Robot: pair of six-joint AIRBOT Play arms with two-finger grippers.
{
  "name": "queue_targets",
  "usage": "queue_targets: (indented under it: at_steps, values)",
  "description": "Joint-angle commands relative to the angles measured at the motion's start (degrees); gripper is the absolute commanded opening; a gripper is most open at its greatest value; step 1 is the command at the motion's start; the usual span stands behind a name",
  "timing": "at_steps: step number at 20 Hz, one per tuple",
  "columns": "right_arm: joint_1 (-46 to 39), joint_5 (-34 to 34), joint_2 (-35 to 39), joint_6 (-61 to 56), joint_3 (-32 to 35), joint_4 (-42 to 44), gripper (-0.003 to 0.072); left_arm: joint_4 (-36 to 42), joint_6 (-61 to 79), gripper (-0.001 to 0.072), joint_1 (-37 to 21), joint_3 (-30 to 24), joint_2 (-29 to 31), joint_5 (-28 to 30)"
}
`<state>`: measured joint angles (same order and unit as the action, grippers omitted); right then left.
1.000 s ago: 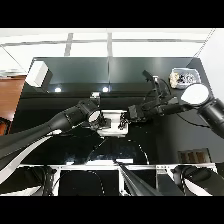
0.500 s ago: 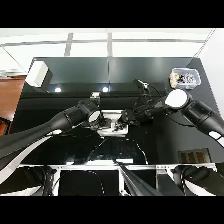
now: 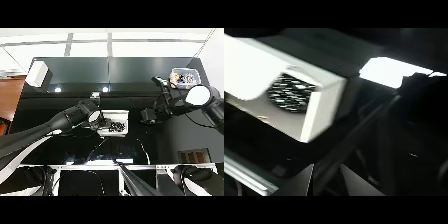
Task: Fold the box and place the chain.
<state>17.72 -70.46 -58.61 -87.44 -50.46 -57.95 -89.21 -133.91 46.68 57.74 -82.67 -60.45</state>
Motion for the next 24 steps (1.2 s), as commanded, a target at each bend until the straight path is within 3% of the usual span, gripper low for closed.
queue_targets:
  at_steps: [1, 3, 4, 6, 7, 12, 13, 15, 18, 20, 22, 24]
  values:
    - [-1.9, -2.0, 1.8, 1.4, 0.0, -3.9, 0.0201, 1.4, 0.2, 0.0026, 0.0, 0.0, -0.1, 1.3]
    - [-1.9, -1.2, 1.8, 1.8, 0.0, -3.8, 0.02, 1.5, -0.2, 0.0027, -0.3, 0.1, -0.1, 1.2]
    - [-1.9, -1.0, 1.8, 2.5, 0.0, -3.8, 0.0201, 1.9, -1.4, 0.0061, -0.5, 0.3, 0.1, 1.0]
    - [-1.9, -1.0, 1.8, 3.2, 0.0, -3.9, 0.02, 1.6, -1.8, 0.0456, -0.4, 1.4, 1.0, -0.1]
    - [-1.9, -1.0, 1.8, 3.5, 0.0, -3.9, 0.02, 1.1, -1.4, 0.0509, -0.4, 1.9, 2.0, -0.6]
    - [-1.9, 0.8, 1.8, 3.6, 0.0, -4.1, 0.02, -9.6, 5.1, 0.0509, -0.5, 1.0, 13.1, -8.4]
    - [-1.9, 1.1, 1.8, 3.6, 0.0, -4.3, 0.02, -13.6, 5.0, 0.0509, -1.5, -0.5, 15.4, -10.5]
    - [-1.9, 1.8, 1.8, 3.5, 0.0, -5.4, 0.02, -12.9, 7.0, 0.0509, -7.8, -4.8, 19.7, -12.0]
    - [-1.9, 2.9, 1.8, 3.5, 0.0, -5.8, 0.02, -0.6, 22.0, 0.0509, -18.7, -12.5, 26.2, -4.0]
    - [-1.9, 3.0, 1.8, 3.2, 0.0, -5.8, 0.02, 12.6, 40.3, 0.0509, -24.3, -16.9, 28.6, 0.6]
    - [-1.9, 3.0, 1.8, 3.2, 0.0, -5.8, 0.02, 26.8, 63.5, 0.051, -27.9, -19.9, 28.6, 0.2]
    - [-1.9, 3.0, 1.8, 3.2, 0.0, -5.8, 0.02, 32.1, 78.8, 0.0509, -28.9, -21.1, 27.6, -0.9]
